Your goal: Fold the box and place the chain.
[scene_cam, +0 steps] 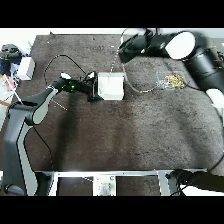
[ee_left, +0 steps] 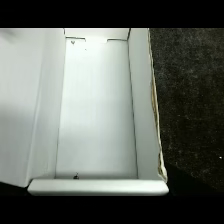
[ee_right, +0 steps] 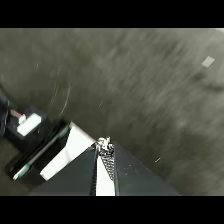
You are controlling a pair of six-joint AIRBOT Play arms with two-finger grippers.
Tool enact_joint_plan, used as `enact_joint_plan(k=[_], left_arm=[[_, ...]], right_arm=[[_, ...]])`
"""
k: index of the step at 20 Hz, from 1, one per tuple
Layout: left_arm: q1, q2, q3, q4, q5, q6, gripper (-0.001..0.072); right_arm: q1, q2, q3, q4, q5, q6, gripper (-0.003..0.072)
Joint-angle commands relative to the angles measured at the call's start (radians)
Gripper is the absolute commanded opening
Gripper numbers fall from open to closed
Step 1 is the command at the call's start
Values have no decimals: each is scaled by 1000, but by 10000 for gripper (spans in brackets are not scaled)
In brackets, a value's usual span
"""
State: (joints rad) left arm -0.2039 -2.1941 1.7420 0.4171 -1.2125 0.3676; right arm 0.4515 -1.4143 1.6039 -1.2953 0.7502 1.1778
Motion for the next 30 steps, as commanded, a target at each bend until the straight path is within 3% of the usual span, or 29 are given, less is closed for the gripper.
enact_joint_plan(k=[1, 5, 6, 8, 11, 13, 18, 23, 26, 30], left_arm=[[0, 0, 1, 0, 0, 0, 408], [0, 0, 1, 0, 0, 0, 408], [0, 0, 1, 0, 0, 0, 408], [0, 0, 1, 0, 0, 0, 408], [0, 0, 1, 0, 0, 0, 407], [0, 0, 1, 0, 0, 0, 408], [0, 0, 1, 0, 0, 0, 408], [0, 0, 1, 0, 0, 0, 408], [0, 0, 1, 0, 0, 0, 408], [0, 0, 1, 0, 0, 0, 408]], right_arm=[[13, -92, -69, 44, -32, 2, 9], [12, -169, -80, 43, -32, 3, 10], [12, -182, -80, 42, -32, 3, 39], [4, -192, -80, 24, -26, 3, 353], [-68, -192, -82, 24, 42, 5, 356], [-174, -185, -111, 109, 82, 15, 356], [-440, -139, -307, 249, 87, 42, 356], [-561, -138, -449, 249, -89, 161, 358], [-567, -167, -459, 254, -178, 209, 358], [-560, -245, -447, 372, -223, 198, 357]])
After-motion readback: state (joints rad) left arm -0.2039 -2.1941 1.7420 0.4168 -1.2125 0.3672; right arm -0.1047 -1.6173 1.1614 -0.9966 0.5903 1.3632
